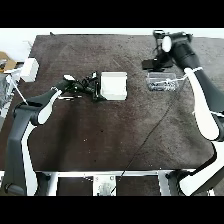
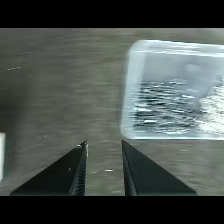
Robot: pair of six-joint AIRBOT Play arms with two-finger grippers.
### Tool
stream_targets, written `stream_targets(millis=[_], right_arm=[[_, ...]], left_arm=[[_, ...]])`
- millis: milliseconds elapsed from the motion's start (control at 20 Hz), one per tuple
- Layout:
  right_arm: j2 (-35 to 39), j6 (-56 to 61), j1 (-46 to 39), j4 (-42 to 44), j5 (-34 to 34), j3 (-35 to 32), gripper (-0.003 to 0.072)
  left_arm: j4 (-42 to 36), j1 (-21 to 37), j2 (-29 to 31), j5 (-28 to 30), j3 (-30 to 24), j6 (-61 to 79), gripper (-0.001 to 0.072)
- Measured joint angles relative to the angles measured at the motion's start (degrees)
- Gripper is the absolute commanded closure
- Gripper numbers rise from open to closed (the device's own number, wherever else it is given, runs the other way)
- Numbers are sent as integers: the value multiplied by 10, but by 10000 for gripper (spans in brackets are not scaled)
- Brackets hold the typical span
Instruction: Fold the box and place the chain.
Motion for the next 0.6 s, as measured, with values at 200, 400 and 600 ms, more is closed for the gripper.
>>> stream_targets(millis=[200, 400, 600], right_arm=[[-28, -16, -71, 22, -1, -8, 430], [-63, -45, -102, 79, -15, -11, 430], [-91, -71, -110, 138, -27, -11, 430]], left_arm=[[0, 0, 0, 0, 0, 0, 432], [0, 0, 0, 0, 0, 0, 432], [0, 0, 0, 0, 0, 0, 432]])
